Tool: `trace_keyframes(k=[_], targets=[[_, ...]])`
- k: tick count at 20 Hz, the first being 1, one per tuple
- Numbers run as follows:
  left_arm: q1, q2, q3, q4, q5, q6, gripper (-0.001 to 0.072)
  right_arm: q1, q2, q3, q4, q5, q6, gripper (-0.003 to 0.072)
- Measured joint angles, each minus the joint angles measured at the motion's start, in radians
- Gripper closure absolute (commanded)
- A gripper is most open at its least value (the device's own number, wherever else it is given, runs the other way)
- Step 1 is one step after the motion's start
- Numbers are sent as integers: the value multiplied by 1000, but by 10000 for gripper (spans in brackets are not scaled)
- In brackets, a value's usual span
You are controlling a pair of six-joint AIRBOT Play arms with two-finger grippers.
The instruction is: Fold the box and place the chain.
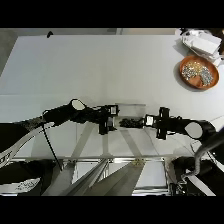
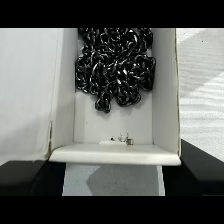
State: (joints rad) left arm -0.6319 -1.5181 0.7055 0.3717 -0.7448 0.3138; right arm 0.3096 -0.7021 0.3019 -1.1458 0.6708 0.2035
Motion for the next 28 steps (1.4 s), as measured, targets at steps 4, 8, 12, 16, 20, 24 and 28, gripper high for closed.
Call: trace_keyframes(k=[4,8,12,16,20,24,28], targets=[[0,0,0,0,0,0,233,0,182,47,-11,104,145,674],[0,0,0,0,0,0,233,0,275,128,135,175,214,675],[0,0,0,0,0,0,233,0,279,177,379,180,220,674],[0,0,0,0,0,0,233,0,208,191,543,184,210,674],[0,0,0,0,0,0,233,13,40,195,587,199,205,673],[0,0,0,0,0,0,233,60,-156,195,553,189,215,581],[0,0,0,0,0,0,233,80,-276,195,531,142,283,478]])
